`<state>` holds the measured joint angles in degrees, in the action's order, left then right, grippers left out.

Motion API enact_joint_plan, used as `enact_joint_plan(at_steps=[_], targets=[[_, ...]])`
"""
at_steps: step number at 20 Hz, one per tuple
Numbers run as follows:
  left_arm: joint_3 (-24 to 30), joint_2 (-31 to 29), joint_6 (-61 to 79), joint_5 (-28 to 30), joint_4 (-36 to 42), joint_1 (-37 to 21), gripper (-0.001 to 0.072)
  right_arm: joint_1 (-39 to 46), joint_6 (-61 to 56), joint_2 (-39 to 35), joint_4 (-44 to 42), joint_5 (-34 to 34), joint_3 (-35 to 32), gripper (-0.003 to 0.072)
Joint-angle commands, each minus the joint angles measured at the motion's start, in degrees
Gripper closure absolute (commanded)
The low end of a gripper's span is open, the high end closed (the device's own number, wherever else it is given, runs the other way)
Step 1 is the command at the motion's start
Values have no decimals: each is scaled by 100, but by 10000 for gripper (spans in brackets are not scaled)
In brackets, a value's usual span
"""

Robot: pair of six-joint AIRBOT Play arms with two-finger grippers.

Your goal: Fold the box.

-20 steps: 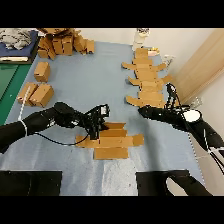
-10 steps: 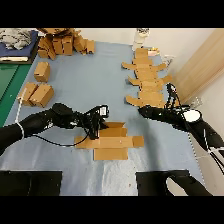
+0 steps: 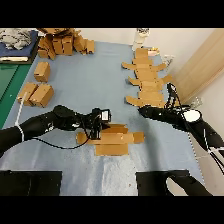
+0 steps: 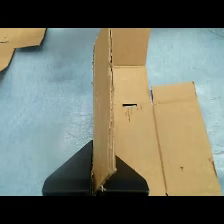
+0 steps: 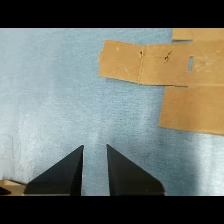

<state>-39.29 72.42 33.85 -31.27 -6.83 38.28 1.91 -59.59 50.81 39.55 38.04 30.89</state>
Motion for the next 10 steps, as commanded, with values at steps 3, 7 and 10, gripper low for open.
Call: enact_joint_plan(at_steps=[3, 7, 10], targets=[[173, -2, 105, 184, 7, 247, 697, 0, -2, -4, -9, 0, 2, 462], [240, -4, -94, 219, 20, 234, 697, 0, 0, -4, -13, 4, 2, 462], [247, -4, -385, 4, 17, 245, 697, -2, 0, -4, -11, 4, 2, 462]])
